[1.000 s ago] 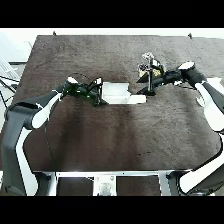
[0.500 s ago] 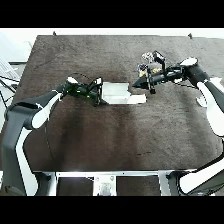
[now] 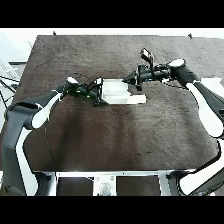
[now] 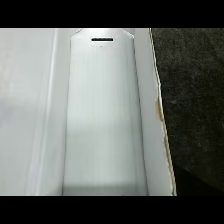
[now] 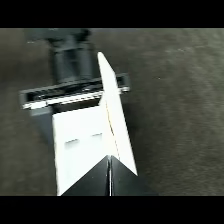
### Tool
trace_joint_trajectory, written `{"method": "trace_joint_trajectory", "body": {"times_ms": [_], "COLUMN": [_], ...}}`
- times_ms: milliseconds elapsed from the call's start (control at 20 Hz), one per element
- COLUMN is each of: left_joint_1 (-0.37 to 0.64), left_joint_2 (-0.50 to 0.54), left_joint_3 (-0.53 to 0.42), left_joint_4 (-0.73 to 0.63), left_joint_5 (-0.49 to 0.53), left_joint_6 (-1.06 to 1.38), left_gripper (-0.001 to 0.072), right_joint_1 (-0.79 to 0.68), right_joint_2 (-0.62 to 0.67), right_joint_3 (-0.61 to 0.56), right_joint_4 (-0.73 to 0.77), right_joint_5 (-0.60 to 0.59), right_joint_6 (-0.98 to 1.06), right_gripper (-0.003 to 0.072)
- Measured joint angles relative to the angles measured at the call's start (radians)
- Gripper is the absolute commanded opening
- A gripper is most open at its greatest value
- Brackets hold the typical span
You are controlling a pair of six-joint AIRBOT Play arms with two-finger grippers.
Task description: Fold the box and place the chain.
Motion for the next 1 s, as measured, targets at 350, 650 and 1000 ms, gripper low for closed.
{"method": "trace_joint_trajectory", "body": {"times_ms": [350, 650, 1000], "left_joint_1": [0.000, 0.000, 0.000], "left_joint_2": [0.000, 0.000, 0.000], "left_joint_3": [0.000, 0.000, 0.000], "left_joint_4": [0.001, 0.001, 0.000], "left_joint_5": [-0.006, -0.009, -0.017], "left_joint_6": [0.000, 0.000, -0.001], "left_gripper": [0.0288, 0.0289, 0.0289], "right_joint_1": [0.026, 0.042, 0.052], "right_joint_2": [-0.056, -0.099, -0.133], "right_joint_3": [0.005, 0.008, 0.011], "right_joint_4": [0.001, -0.008, -0.032], "right_joint_5": [-0.127, -0.232, -0.283], "right_joint_6": [0.014, 0.026, 0.031], "right_gripper": [0.0015, 0.0015, 0.0015]}}
